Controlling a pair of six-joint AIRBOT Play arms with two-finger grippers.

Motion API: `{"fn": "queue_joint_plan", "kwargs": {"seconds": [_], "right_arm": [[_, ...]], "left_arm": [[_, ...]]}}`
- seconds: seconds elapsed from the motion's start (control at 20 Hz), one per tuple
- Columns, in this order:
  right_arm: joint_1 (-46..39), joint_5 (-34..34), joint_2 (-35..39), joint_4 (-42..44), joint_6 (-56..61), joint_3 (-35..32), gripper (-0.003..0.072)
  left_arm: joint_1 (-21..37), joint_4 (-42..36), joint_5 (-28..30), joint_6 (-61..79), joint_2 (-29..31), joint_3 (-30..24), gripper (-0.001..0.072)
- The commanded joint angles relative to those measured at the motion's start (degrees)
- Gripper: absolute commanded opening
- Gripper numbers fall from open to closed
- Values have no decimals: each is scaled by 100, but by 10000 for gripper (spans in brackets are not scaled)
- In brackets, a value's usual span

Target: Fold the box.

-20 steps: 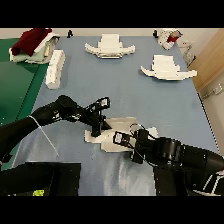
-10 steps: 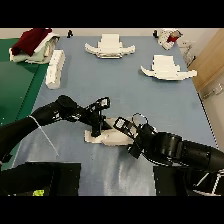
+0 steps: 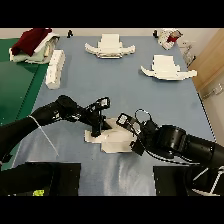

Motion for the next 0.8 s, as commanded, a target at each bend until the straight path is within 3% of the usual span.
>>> {"fn": "queue_joint_plan", "kwargs": {"seconds": [0.0,0.15,0.2,0.3,0.5,0.65,0.75], "right_arm": [[-181,-87,7,920,-986,4,720],[155,76,4,2334,-1781,-144,720],[365,286,-11,2258,-1773,-291,720],[570,785,-168,1576,-1469,-573,720],[549,1152,-468,-98,-356,-463,720],[549,1139,-468,-1226,721,-363,720],[549,973,-424,-1364,883,-199,720]], "left_arm": [[0,2,4,0,-4,0,15],[0,2,2,2,-4,0,15],[0,0,4,0,-4,0,15],[0,0,2,2,-4,0,15],[0,2,4,0,-4,0,15],[2,0,4,0,-4,0,14],[0,0,2,2,-4,0,15]]}}
